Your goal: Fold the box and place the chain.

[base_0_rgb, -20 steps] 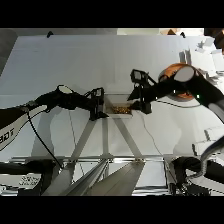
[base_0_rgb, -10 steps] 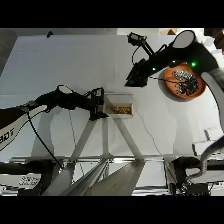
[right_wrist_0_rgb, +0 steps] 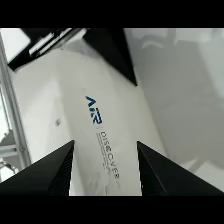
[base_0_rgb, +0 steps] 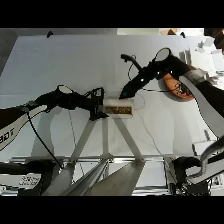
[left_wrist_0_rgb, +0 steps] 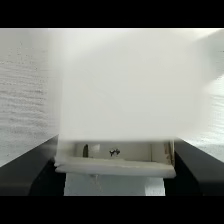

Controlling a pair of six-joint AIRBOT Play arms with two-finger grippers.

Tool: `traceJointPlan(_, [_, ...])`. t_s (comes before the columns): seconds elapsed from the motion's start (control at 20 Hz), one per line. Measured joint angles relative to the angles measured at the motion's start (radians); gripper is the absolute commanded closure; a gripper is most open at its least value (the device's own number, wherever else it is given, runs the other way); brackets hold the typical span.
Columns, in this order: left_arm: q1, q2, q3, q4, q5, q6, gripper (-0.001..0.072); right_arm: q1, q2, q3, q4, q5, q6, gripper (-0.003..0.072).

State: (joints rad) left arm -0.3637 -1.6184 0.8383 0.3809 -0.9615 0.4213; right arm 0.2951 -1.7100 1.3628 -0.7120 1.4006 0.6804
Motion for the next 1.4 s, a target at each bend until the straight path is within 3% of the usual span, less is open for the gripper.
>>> traceJointPlan(0.1, [0.0, 0.0, 0.0, 0.0, 0.0, 0.0, 0.0432, 0.023, 0.082, -0.119, 0.004, -0.118, -0.094, 0.0237])
traceJointPlan(0.2, [0.0, 0.0, 0.0, 0.0, 0.0, 0.0, 0.0432, 0.046, 0.175, -0.23, 0.007, -0.259, -0.191, 0.033])
traceJointPlan(0.25, [0.0, 0.0, 0.0, 0.0, 0.0, 0.0, 0.0432, 0.058, 0.22, -0.281, 0.009, -0.327, -0.232, 0.0332])
traceJointPlan(0.35, [0.0, 0.0, 0.0, 0.0, 0.0, 0.0, 0.0432, 0.079, 0.282, -0.359, 0.009, -0.413, -0.294, 0.0325])
traceJointPlan(0.45, [0.0, 0.0, 0.0, 0.0, 0.0, 0.0, 0.0432, 0.098, 0.317, -0.407, 0.009, -0.469, -0.364, 0.0257])
traceJointPlan(0.6, [0.0, 0.0, 0.0, 0.0, 0.0, 0.0, 0.0432, 0.121, 0.356, -0.44, 0.027, -0.55, -0.43, 0.0257])
traceJointPlan(0.9, [0.0, 0.0, 0.0, 0.0, 0.0, 0.0, 0.0432, 0.144, 0.431, -0.482, 0.1, -0.615, -0.594, 0.0253])
traceJointPlan(1.25, [0.0, 0.0, 0.0, 0.0, 0.0, 0.0, 0.0432, 0.179, 0.469, -0.519, 0.154, -0.606, -0.694, 0.0253])
traceJointPlan(1.4, [0.0, 0.0, 0.0, 0.0, 0.0, 0.0, 0.0432, 0.201, 0.472, -0.548, 0.156, -0.619, -0.72, 0.0185])
